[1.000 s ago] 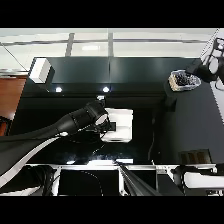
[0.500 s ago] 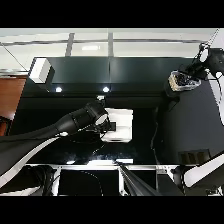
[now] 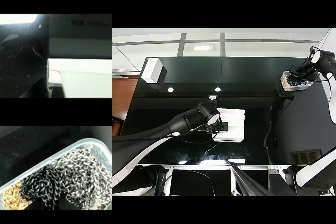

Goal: Fold the box and place the chain.

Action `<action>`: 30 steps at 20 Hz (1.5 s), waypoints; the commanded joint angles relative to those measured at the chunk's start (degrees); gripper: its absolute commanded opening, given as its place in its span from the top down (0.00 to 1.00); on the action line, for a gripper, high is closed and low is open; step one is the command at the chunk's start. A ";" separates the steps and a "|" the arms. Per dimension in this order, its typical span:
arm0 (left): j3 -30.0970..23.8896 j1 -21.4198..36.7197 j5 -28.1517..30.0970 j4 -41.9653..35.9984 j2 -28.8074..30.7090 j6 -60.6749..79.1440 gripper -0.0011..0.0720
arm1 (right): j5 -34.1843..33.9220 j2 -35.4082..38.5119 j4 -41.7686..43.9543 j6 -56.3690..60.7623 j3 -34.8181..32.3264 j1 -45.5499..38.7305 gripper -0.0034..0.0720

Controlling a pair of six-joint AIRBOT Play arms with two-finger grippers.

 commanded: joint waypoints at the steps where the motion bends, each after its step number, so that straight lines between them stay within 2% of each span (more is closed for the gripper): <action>1: 0.00 -0.02 0.04 -0.24 -0.02 0.02 0.95 | 3.13 1.57 -1.66 -1.81 2.67 -0.09 0.95; 9: 0.00 -0.02 0.07 -0.20 -0.02 0.02 0.95 | 6.88 16.28 0.35 -9.09 4.98 -0.11 0.95; 14: 0.00 -0.02 0.11 -0.17 -0.02 0.00 0.95 | 9.66 28.74 10.64 -15.43 4.46 -0.09 0.95; 18: 0.00 -0.02 0.09 -0.20 -0.02 0.00 0.95 | 10.10 39.85 19.89 -21.33 -0.57 1.14 0.95; 25: 0.00 -0.02 -0.13 -1.11 -0.02 0.02 0.95 | 11.54 57.29 19.37 -22.80 -7.61 6.75 0.95; 30: 0.00 0.00 0.11 -1.22 -0.02 0.02 0.95 | 16.22 67.19 15.26 -22.53 -18.69 17.59 0.95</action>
